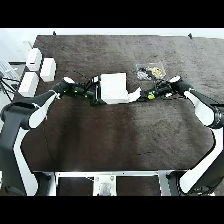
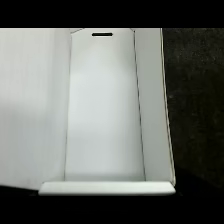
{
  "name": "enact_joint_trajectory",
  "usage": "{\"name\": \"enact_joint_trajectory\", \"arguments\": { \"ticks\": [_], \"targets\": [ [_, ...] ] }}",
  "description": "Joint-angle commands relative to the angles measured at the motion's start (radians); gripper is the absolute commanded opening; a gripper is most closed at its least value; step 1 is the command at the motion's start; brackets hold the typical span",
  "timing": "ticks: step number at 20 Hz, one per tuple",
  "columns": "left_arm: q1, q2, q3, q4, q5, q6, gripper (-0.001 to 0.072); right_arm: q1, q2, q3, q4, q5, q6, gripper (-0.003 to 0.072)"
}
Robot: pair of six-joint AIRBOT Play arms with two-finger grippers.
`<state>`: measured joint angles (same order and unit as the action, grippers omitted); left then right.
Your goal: Fold the box and place the chain.
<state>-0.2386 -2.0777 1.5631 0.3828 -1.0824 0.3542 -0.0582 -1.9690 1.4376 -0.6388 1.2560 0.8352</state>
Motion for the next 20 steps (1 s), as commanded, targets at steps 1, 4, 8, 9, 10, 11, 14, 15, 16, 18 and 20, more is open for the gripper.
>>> {"name": "enact_joint_trajectory", "arguments": {
  "ticks": [1, 4, 8, 9, 10, 11, 14, 15, 16, 18, 20],
  "targets": [
    [-0.001, 0.0, 0.0, -0.001, -0.003, 0.001, 0.0356, 0.005, -0.003, -0.012, 0.079, -0.003, -0.008, 0.001],
    [-0.001, 0.0, 0.0, -0.001, -0.003, -0.001, 0.0356, 0.005, -0.002, -0.012, 0.078, 0.001, -0.008, 0.001],
    [-0.001, 0.0, 0.0, -0.001, -0.001, -0.006, 0.0356, 0.027, -0.002, -0.012, 0.079, 0.004, -0.007, 0.001],
    [-0.001, 0.0, 0.0, -0.001, -0.001, -0.006, 0.0356, 0.032, -0.002, -0.012, 0.077, 0.01, -0.008, 0.001],
    [-0.001, 0.0, 0.0, -0.001, -0.001, -0.006, 0.0357, 0.032, -0.002, -0.012, 0.058, 0.01, -0.008, 0.001],
    [-0.001, 0.0, 0.0, -0.001, -0.001, -0.006, 0.0356, 0.031, -0.002, -0.012, 0.036, 0.013, 0.001, 0.001],
    [-0.001, 0.0, 0.0, -0.001, -0.001, -0.006, 0.0356, 0.032, -0.001, -0.008, 0.022, 0.017, 0.015, 0.001],
    [-0.001, 0.0, 0.0, -0.001, -0.001, -0.006, 0.0357, 0.038, -0.001, 0.0, 0.023, 0.017, 0.018, 0.001],
    [-0.001, 0.0, 0.0, -0.001, 0.0, -0.006, 0.0356, 0.044, -0.001, 0.014, 0.028, 0.018, 0.019, 0.001],
    [-0.001, 0.0, 0.0, -0.001, -0.001, -0.006, 0.0356, 0.056, 0.002, 0.045, 0.027, 0.024, 0.021, 0.0011],
    [-0.001, 0.0, 0.0, -0.001, -0.001, -0.006, 0.0357, 0.056, 0.021, 0.061, 0.025, 0.024, 0.021, 0.0011]
  ]
}}
